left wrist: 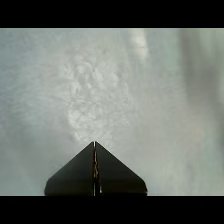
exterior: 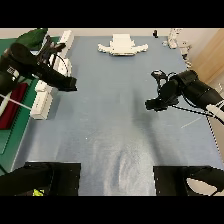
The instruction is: Fold the box.
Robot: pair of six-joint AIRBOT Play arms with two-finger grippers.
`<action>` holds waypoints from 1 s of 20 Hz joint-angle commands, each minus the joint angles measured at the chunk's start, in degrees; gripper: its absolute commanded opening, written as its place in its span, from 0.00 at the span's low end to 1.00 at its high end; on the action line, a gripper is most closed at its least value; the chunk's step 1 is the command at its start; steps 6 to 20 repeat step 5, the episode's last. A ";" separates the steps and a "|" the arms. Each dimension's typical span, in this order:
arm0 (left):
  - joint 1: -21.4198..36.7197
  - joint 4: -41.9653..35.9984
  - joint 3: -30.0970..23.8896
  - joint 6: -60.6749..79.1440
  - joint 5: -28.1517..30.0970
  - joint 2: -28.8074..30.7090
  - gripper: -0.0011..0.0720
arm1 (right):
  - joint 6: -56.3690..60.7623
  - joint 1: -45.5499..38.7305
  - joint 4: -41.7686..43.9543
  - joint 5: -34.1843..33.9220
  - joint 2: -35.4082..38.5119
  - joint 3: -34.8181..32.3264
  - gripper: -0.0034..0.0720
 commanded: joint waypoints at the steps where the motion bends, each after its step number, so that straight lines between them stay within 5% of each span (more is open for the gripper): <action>1: -5.77 0.00 -8.74 -1.46 3.13 4.66 0.03 | 0.00 0.00 0.00 0.02 -0.04 0.02 0.06; 20: -6.95 -0.07 -10.12 -1.40 3.48 4.39 0.03 | 0.02 0.00 0.00 0.02 -0.04 0.02 0.06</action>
